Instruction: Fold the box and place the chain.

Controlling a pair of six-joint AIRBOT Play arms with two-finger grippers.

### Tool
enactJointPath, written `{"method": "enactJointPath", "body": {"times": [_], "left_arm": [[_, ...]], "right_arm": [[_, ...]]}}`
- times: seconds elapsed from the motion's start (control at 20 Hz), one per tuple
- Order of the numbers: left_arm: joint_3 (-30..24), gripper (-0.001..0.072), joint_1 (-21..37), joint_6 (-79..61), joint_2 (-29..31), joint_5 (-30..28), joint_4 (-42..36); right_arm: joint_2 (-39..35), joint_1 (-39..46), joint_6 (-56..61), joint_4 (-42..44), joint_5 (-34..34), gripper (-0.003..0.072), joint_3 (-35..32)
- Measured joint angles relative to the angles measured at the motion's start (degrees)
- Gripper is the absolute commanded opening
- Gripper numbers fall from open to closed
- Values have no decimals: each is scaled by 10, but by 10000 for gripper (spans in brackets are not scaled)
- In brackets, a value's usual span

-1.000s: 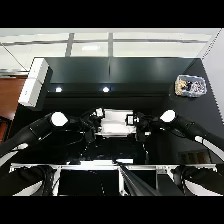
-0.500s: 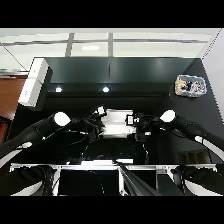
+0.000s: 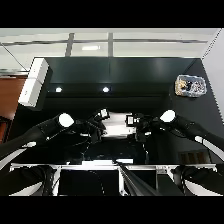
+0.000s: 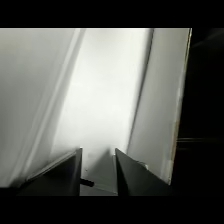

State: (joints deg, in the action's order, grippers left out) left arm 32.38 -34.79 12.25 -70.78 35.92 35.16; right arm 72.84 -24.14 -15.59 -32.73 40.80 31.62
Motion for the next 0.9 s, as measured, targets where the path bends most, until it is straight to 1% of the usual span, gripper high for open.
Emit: {"method": "enactJointPath", "body": {"times": [0.05,0.1,0.15,0.25,0.35,0.5,0.6,0.75,0.85,0.9], "left_arm": [[1,77,0,0,0,5,3],[3,26,2,0,3,9,8],[7,26,6,3,7,12,18],[16,25,26,51,25,36,63],[23,26,64,139,59,66,141],[20,25,154,313,116,101,259],[9,26,218,434,136,120,300],[-16,28,280,586,144,150,313],[-35,28,303,656,133,166,288],[-43,26,310,668,121,177,257]], "right_arm": [[0,0,0,0,0,485,0],[0,0,0,1,-1,485,0],[0,0,0,2,-2,485,0],[0,0,1,2,-2,485,0],[0,0,1,2,-2,485,0],[0,0,0,1,-2,485,0],[0,0,0,1,-2,485,0],[0,0,0,1,-2,485,0],[0,0,0,1,-2,485,0],[0,0,0,1,-2,485,0]]}}
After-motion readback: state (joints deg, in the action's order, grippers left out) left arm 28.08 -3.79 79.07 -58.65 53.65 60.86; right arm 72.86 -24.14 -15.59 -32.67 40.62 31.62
